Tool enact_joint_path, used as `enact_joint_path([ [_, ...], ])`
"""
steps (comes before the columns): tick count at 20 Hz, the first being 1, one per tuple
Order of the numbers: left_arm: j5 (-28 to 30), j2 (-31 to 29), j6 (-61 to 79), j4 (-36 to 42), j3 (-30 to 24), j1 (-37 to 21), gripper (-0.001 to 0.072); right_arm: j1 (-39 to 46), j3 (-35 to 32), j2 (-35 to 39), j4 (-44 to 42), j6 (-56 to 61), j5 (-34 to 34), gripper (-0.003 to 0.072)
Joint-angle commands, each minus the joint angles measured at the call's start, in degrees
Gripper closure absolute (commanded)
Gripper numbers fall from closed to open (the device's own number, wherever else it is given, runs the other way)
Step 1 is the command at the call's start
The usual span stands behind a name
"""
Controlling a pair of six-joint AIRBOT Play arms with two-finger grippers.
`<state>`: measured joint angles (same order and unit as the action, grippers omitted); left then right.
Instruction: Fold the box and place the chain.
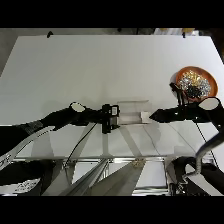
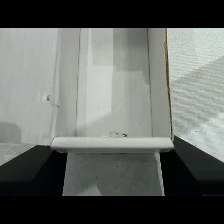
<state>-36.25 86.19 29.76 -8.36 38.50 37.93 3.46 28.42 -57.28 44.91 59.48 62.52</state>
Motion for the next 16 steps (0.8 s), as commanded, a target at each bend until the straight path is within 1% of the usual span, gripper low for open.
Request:
enact_joint_path([
  [1, 0.0, 0.0, 0.0, 0.0, 0.0, 0.0, 0.0398, -0.7, 0.0, 0.4, -0.6, 0.0, 0.3, 0.0444],
  [3, 0.0, 0.0, 0.0, 0.0, 0.0, 0.0, 0.0398, -3.2, 0.0, 0.3, -0.1, 0.2, -1.3, 0.0444],
  [5, 0.0, 0.0, 0.0, 0.0, 0.0, 0.0, 0.0398, -5.8, 0.0, 0.3, 0.1, 1.8, -4.0, 0.0409],
  [7, 0.0, 0.0, 0.0, 0.0, 0.0, 0.0, 0.0398, -8.0, 0.0, 0.3, 1.6, 4.0, -6.1, 0.0403],
  [8, 0.0, 0.0, 0.0, 0.0, 0.0, 0.0, 0.0398, -9.0, 0.2, 0.3, 3.0, 5.7, -6.7, 0.0388],
  [9, 0.0, 0.0, 0.0, 0.0, 0.0, 0.0, 0.0398, -10.1, 0.6, 0.3, 4.8, 8.3, -7.4, 0.0387],
  [11, 0.0, 0.0, 0.0, 0.0, 0.0, 0.0, 0.0398, -12.7, 2.0, 0.2, 8.4, 13.7, -8.4, 0.0348],
  [16, 0.0, 0.0, 0.0, 0.0, 0.0, 0.0, 0.0398, -21.0, 8.0, -2.6, 19.6, 30.0, -8.9, 0.0358],
])
